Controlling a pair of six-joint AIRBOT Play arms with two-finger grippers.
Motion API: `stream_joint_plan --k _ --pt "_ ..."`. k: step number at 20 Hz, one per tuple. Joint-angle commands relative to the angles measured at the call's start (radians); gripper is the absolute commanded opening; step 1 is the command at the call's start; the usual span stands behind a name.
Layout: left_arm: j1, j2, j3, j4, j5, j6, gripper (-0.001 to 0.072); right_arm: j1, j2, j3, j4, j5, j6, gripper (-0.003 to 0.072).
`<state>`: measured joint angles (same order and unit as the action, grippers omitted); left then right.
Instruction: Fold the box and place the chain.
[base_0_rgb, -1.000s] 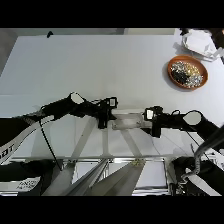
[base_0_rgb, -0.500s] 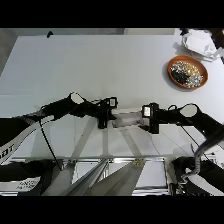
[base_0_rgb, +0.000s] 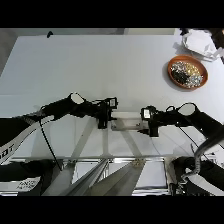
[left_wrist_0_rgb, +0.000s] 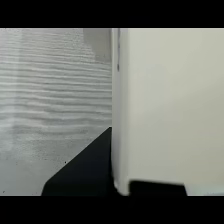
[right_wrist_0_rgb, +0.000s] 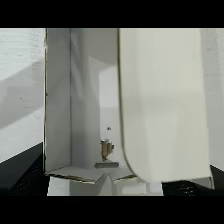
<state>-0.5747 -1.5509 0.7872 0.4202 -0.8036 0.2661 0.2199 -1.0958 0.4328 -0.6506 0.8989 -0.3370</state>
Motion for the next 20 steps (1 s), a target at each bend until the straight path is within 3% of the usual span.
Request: stream_joint_plan --k 1,6,8,20 --pt "0.000 0.000 0.000 -0.001 0.003 -0.002 0.0010 0.000 -0.002 -0.016 -0.004 0.011 0.018 0.0644" --pt "0.000 0.000 0.000 -0.001 0.002 -0.001 0.0010 0.000 -0.004 -0.023 -0.008 -0.032 0.023 0.0629" --pt "0.000 0.000 0.000 -0.001 0.003 -0.001 0.0010 0.000 -0.005 -0.026 -0.008 -0.056 0.026 0.0573" --pt "0.000 0.000 0.000 -0.001 0.002 -0.001 0.0010 0.068 -0.074 -0.034 0.050 -0.129 -0.031 0.0572"
